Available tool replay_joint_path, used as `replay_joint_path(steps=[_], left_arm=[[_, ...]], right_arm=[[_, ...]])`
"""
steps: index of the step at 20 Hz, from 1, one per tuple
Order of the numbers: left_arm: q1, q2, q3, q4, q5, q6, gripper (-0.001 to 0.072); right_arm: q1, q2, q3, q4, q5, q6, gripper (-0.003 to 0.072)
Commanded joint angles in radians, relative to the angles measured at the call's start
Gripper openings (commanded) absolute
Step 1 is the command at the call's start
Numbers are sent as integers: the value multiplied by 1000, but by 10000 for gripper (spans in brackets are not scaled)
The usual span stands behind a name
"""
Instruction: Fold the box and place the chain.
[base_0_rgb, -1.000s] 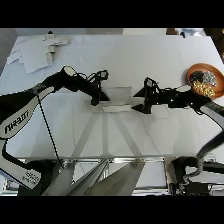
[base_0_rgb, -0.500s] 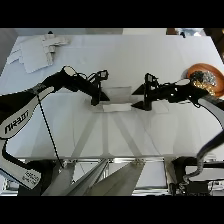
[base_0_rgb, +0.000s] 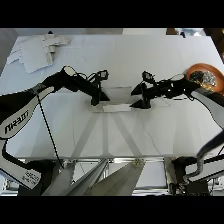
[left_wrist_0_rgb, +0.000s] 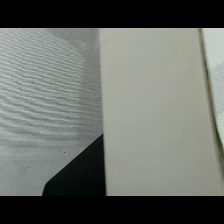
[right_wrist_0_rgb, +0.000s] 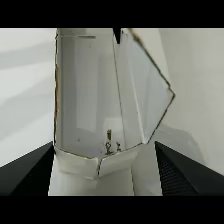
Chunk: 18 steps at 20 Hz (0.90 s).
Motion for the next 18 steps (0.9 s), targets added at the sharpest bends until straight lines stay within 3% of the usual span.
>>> replay_joint_path(steps=[1,4,18], left_arm=[[0,1,0,0,0,0,15],[-1,1,0,0,0,0,15],[-1,1,0,0,0,0,15]], right_arm=[[21,-31,31,-23,43,13,690],[24,-31,31,-82,49,20,690],[48,-57,31,-26,21,-44,689]])
